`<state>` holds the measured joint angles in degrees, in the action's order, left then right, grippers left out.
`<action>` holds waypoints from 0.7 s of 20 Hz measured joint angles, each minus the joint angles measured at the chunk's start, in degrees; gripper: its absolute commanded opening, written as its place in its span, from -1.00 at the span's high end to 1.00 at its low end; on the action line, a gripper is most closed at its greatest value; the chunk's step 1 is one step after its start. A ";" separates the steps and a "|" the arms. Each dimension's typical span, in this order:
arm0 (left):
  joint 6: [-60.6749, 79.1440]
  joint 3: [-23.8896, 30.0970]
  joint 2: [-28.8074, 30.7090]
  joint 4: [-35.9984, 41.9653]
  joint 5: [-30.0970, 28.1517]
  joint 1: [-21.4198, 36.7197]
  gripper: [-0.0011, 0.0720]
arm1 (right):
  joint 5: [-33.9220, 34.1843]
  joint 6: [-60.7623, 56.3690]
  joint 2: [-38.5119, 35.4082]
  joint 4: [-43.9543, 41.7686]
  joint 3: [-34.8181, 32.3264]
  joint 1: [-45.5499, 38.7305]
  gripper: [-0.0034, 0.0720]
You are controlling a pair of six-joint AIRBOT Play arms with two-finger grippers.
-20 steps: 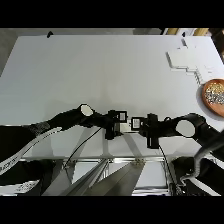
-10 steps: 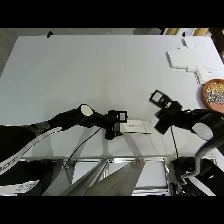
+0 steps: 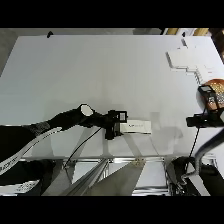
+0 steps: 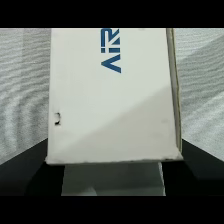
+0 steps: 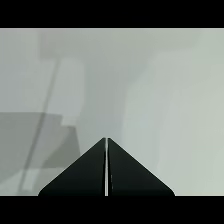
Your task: Fold the box and place the chain.
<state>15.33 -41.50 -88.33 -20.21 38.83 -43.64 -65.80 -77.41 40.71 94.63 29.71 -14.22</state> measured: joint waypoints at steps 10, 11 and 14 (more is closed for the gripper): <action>-0.09 0.00 0.13 -0.17 -0.02 0.02 0.18 | -1.18 -0.68 0.11 -0.02 0.00 -6.69 0.87; -0.28 0.02 0.48 -0.59 0.00 0.09 0.18 | -1.18 -0.68 0.11 0.00 0.00 -6.78 0.87; -3.80 0.09 4.28 -2.99 0.39 1.46 0.18 | -1.20 -0.70 0.11 0.00 0.00 -6.91 0.87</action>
